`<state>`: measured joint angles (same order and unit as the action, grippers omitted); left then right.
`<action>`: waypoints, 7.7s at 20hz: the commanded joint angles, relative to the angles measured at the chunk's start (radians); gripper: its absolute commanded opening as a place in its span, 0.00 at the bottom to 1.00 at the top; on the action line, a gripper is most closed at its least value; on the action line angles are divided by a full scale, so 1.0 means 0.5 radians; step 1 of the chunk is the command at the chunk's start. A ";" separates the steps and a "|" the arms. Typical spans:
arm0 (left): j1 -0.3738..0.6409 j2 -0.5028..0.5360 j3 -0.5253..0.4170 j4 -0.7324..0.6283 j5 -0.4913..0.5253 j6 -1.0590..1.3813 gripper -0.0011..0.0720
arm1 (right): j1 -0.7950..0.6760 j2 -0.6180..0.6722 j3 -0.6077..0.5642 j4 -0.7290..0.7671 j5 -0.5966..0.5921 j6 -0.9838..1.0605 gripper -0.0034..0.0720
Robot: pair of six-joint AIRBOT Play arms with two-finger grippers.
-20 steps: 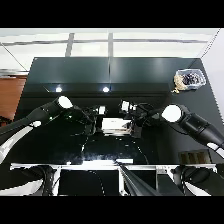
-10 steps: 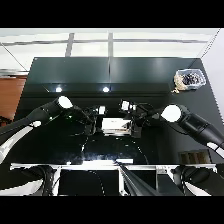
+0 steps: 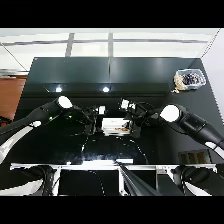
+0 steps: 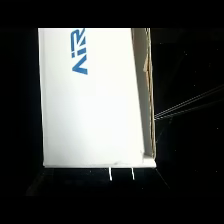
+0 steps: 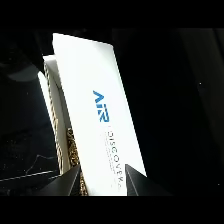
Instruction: Fold the box and place the chain.
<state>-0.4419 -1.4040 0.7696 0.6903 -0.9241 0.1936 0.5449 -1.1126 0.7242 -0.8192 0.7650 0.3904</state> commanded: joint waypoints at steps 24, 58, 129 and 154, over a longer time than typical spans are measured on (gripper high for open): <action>-0.002 -0.001 0.000 0.000 -0.001 0.000 0.57 | 0.043 -0.040 -0.004 0.014 0.093 0.013 0.46; -0.002 -0.001 0.000 0.001 0.000 0.000 0.57 | -0.390 0.216 -0.164 0.279 0.541 0.851 0.07; -0.522 -0.097 0.414 0.325 0.036 -0.769 0.99 | -1.483 0.524 -0.121 0.448 0.922 1.152 0.07; 0.706 0.147 0.500 1.340 0.263 -2.053 0.41 | -1.483 0.524 -0.120 0.450 0.833 1.173 0.07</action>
<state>-0.3294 -1.3399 0.9920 1.3182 -0.8131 -0.7498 -0.1967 -0.8509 0.6632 -0.5953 1.1870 0.9768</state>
